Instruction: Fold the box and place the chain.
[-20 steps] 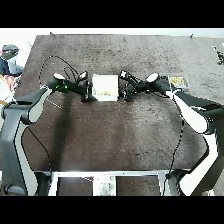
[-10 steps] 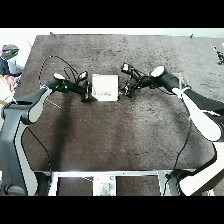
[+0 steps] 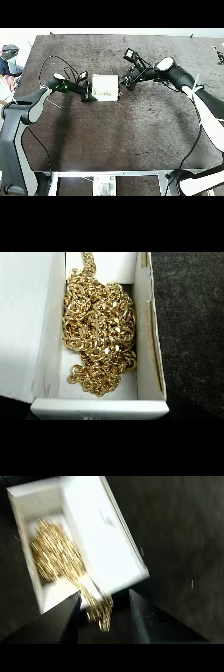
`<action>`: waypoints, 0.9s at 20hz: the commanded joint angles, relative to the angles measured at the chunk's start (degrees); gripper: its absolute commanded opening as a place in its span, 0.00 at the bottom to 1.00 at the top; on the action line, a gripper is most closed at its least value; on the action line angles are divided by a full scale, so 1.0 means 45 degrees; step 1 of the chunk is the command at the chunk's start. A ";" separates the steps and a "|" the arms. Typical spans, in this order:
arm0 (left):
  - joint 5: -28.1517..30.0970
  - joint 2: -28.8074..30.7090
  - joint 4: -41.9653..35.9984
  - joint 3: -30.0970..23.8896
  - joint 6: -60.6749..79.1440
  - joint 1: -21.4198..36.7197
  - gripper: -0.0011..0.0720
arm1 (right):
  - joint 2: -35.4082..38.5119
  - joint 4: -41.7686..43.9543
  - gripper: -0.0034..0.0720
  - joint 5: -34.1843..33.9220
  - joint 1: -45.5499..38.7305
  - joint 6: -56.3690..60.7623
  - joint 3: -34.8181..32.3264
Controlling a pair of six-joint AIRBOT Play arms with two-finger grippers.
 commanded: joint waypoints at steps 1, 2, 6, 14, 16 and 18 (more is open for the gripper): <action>0.0005 0.0010 0.0000 -0.0005 0.0005 -0.0005 0.72 | -0.1054 -0.1083 0.51 -0.0087 -0.0175 0.0583 -0.0005; 0.0005 0.0010 0.0000 -0.0005 0.0005 -0.0005 0.73 | -0.1447 -0.1078 0.51 -0.0083 -0.0180 0.0267 -0.0005; 0.0005 0.0010 0.0000 -0.0005 0.0005 -0.0005 0.73 | -0.2637 -0.0355 0.59 -0.0296 -0.0146 -0.1190 0.0010; 0.0005 0.0010 0.0000 -0.0005 0.0005 -0.0005 0.73 | -0.2992 0.0753 0.59 -0.0767 -0.0117 -0.3094 0.0024; 0.0005 0.0010 0.0000 -0.0005 0.0005 -0.0005 0.73 | -0.2992 0.0806 0.59 -0.0903 -0.0068 -0.3327 0.0024; 0.0005 0.0010 0.0000 -0.0005 0.0005 -0.0005 0.72 | -0.3089 0.1039 0.59 -0.1025 -0.0034 -0.3551 0.0044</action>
